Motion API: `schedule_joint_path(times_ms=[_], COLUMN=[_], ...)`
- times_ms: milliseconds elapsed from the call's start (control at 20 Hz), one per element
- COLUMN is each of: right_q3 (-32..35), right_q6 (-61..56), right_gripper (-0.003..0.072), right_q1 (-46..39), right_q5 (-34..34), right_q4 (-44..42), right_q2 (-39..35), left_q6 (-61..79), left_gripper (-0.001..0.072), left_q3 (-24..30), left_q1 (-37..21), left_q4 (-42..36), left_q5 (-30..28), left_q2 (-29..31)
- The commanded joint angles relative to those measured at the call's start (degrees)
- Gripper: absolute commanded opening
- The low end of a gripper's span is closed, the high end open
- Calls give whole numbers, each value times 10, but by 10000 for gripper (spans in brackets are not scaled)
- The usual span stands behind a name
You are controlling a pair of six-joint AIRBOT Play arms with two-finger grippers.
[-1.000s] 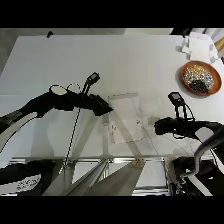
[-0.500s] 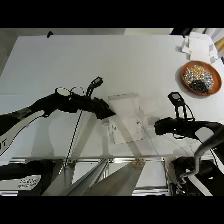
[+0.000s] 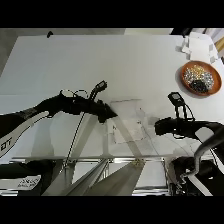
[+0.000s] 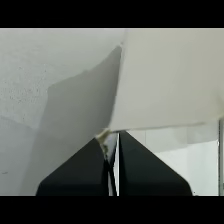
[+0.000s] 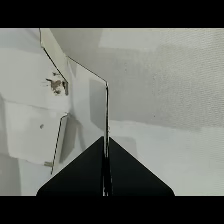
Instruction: Fold the box and place the chain.
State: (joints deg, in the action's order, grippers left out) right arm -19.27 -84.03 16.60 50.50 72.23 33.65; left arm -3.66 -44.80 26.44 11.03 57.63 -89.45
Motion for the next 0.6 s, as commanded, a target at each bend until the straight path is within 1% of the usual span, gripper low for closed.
schedule_joint_path(times_ms=[0,250,300,400,450,550], right_q3=[0,0,0,0,0,0], right_q6=[0,0,0,0,0,0], right_gripper=[11,14,51,212,242,245], right_q1=[1,1,1,1,1,1], right_q5=[12,25,25,25,25,26], right_q4=[-1,-21,-29,-41,-42,-42], right_q2=[0,-1,-1,-1,-1,-2], left_q6=[63,156,166,189,204,240], left_gripper=[3,3,3,5,5,5], left_q3=[-1,-1,-1,-1,-1,-1], left_q1=[1,1,1,1,1,1], left_q4=[3,3,3,3,4,5], left_q5=[-13,-17,-17,-16,-13,-7], left_q2=[0,0,0,0,1,4])
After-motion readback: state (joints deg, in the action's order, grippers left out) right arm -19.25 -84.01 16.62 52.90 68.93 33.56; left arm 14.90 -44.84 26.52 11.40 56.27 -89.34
